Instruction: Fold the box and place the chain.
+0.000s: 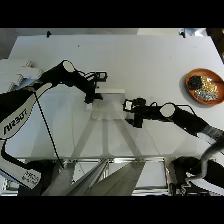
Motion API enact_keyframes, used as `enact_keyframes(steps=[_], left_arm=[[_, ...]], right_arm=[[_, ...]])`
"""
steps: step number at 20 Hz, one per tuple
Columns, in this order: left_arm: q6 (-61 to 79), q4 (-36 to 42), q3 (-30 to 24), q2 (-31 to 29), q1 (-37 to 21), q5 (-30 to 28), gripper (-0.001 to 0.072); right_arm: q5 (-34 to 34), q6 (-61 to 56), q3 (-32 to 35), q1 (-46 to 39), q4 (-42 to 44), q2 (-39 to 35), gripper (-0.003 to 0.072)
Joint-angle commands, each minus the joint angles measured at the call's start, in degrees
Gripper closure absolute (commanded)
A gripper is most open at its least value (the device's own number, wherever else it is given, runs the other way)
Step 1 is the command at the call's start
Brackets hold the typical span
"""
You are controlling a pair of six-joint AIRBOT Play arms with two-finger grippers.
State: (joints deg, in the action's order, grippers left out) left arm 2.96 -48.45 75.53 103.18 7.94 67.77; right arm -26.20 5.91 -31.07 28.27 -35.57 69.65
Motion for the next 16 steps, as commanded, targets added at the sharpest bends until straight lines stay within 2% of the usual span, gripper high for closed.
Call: enact_keyframes(steps=[1, 14, 16], left_arm=[[0.02, -0.02, 0.02, -0.02, 0.00, -0.02, 0.0701], [0.02, -0.02, 0.02, -0.02, 0.00, -0.02, 0.0701], [0.02, -0.02, 0.02, -0.02, 0.00, -0.02, 0.0701]], right_arm=[[3.26, 1.92, 0.02, 0.22, 3.08, 0.68, -0.0005], [4.76, 1.90, 0.00, 0.15, 4.76, 1.31, -0.0005], [4.55, 1.86, 0.00, 0.17, 2.89, 1.33, -0.0005]])
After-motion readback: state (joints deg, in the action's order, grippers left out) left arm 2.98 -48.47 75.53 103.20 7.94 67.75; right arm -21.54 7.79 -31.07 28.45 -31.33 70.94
